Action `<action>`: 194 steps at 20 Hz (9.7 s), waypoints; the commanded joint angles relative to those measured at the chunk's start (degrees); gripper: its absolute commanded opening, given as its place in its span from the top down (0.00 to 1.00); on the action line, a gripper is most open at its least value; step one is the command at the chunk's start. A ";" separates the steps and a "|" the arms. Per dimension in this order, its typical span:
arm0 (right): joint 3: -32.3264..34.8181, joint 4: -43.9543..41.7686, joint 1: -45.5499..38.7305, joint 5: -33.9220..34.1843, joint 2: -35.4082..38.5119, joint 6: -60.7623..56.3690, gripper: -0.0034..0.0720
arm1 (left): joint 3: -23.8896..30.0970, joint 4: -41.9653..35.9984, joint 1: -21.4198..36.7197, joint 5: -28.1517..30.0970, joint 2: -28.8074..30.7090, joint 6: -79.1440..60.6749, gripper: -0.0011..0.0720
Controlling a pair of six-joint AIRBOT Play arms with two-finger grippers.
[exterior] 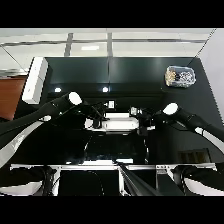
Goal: Fold the box and place the chain.
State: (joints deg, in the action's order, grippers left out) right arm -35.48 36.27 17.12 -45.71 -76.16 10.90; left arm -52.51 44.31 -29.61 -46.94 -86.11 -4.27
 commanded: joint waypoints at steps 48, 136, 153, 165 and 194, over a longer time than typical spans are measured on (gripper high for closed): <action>0.04 1.22 0.63 0.09 -0.07 0.92 0.33 | 0.04 0.02 -0.02 -0.02 0.02 0.07 0.95; 0.04 1.46 0.61 -0.37 -0.07 0.94 0.77 | 13.62 -19.02 0.46 3.26 8.90 -8.83 0.72; 0.04 1.44 0.61 -0.37 -0.07 0.94 0.77 | 14.19 8.70 30.51 -18.40 21.64 73.13 0.95; 0.04 1.46 0.63 -0.37 -0.07 0.94 0.78 | 14.95 -9.05 21.75 -16.37 2.10 68.52 0.95; 0.04 1.46 0.61 -0.35 -0.07 0.94 0.77 | -2.82 -4.35 8.13 -21.22 1.18 76.43 0.13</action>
State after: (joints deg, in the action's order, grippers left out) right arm -35.44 37.74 17.72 -46.06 -76.23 11.86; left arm -54.11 37.93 -20.75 -68.40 -84.93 68.23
